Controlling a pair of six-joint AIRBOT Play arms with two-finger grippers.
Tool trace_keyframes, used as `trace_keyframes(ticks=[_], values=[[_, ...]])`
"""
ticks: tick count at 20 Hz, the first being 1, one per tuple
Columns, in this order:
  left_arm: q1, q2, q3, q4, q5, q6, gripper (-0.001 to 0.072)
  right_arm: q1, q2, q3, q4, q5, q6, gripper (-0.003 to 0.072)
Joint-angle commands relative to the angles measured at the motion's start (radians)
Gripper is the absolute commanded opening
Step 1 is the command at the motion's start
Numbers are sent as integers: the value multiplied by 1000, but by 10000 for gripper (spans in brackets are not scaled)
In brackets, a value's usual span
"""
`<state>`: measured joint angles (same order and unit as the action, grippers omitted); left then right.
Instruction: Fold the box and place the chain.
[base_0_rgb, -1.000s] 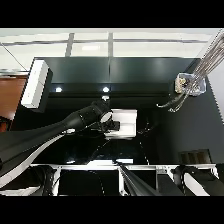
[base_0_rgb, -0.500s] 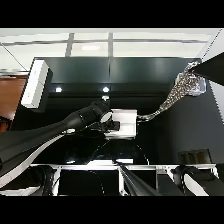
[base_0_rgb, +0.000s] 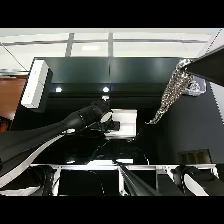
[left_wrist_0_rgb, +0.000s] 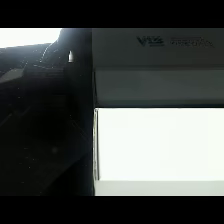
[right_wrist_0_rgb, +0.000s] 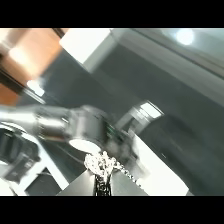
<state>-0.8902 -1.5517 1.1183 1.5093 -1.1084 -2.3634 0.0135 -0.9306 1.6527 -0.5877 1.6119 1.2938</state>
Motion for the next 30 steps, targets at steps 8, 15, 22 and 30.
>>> trace_keyframes(ticks=[8, 15, 22, 30], values=[[1, -1, 0, 0, 0, 0, 28, 48, -17, 0, 137, -121, -4, 8], [1, -1, 0, 0, 0, 0, 28, 219, -40, -177, -82, -143, 48, 8], [1, -1, 0, 0, 0, 0, 27, 304, -40, -534, -82, -317, 46, 8], [1, -1, 0, 0, 0, 0, 28, 319, -40, -787, -102, -447, 56, 12]])
